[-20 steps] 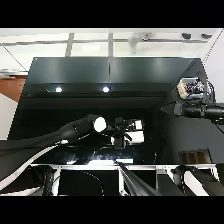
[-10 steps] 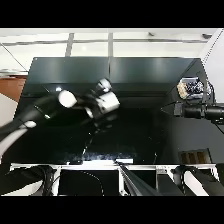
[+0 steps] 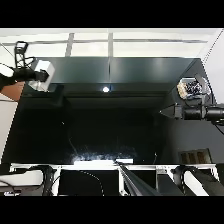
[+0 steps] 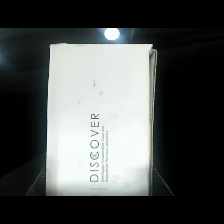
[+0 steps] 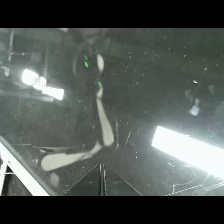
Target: Fold the box and place the chain.
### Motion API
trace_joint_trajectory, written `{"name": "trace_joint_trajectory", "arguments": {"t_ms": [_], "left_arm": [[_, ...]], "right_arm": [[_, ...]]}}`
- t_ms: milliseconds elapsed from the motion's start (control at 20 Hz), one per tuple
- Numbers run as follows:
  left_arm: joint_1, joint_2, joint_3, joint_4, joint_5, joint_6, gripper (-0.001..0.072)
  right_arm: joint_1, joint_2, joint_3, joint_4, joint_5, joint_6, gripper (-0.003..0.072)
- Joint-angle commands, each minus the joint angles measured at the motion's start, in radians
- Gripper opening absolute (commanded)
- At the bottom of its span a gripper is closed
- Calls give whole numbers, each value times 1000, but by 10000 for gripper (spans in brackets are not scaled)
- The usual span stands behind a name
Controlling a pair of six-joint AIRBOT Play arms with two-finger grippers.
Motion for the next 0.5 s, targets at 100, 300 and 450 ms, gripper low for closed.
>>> {"name": "trace_joint_trajectory", "arguments": {"t_ms": [100, 300, 450], "left_arm": [[87, -293, 318, 36, -67, -19, 409], [84, -452, 482, 34, -159, -36, 410], [73, -494, 540, 36, -192, -36, 713]], "right_arm": [[-1, 0, 0, 1, 17, 27, 39], [-1, 0, 0, 1, 17, 54, 39], [-1, 0, 0, 1, 17, 72, 39]]}}
